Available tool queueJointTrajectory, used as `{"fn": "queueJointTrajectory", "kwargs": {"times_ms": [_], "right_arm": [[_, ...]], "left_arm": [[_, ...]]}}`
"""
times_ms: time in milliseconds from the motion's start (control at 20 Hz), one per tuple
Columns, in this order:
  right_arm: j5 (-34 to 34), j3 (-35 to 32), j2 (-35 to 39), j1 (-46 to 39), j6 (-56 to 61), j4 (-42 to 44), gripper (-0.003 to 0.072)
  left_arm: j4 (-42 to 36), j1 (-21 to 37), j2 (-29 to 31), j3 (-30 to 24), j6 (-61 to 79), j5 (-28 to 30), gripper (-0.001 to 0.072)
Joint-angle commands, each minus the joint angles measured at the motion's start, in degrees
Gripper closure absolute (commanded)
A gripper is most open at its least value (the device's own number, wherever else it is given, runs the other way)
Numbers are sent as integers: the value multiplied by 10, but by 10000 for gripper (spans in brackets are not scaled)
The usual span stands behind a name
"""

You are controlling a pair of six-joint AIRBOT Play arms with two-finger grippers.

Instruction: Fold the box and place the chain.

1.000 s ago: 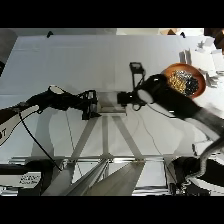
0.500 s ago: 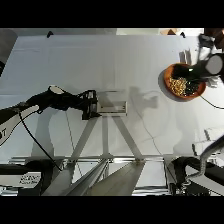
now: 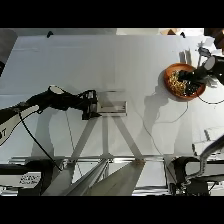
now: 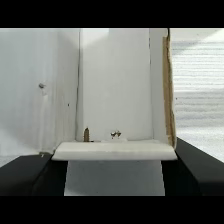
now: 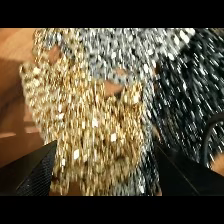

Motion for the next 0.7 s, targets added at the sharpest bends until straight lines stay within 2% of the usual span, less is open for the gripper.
{"fn": "queueJointTrajectory", "kwargs": {"times_ms": [0, 350, 450, 500, 550, 600, 650], "right_arm": [[-16, 24, -39, -3, -18, 44, 19], [3, 24, -63, 33, -30, 53, 44], [7, 24, -66, 33, -16, 34, 170], [8, 24, -66, 33, 1, 18, 184], [9, 24, -66, 33, 6, 8, 257], [9, 24, -65, 33, 5, 4, 435], [9, 24, -65, 33, 5, 4, 497]], "left_arm": [[0, 0, 0, 0, 0, 0, 433], [0, 0, 0, 0, 0, 0, 433], [0, 0, 0, 0, 0, 0, 433], [0, 0, 0, 0, 0, 0, 433], [0, 0, 0, 0, 0, 0, 433], [0, 0, 0, 0, 0, 0, 433], [0, 0, 0, 0, 0, 0, 433]]}}
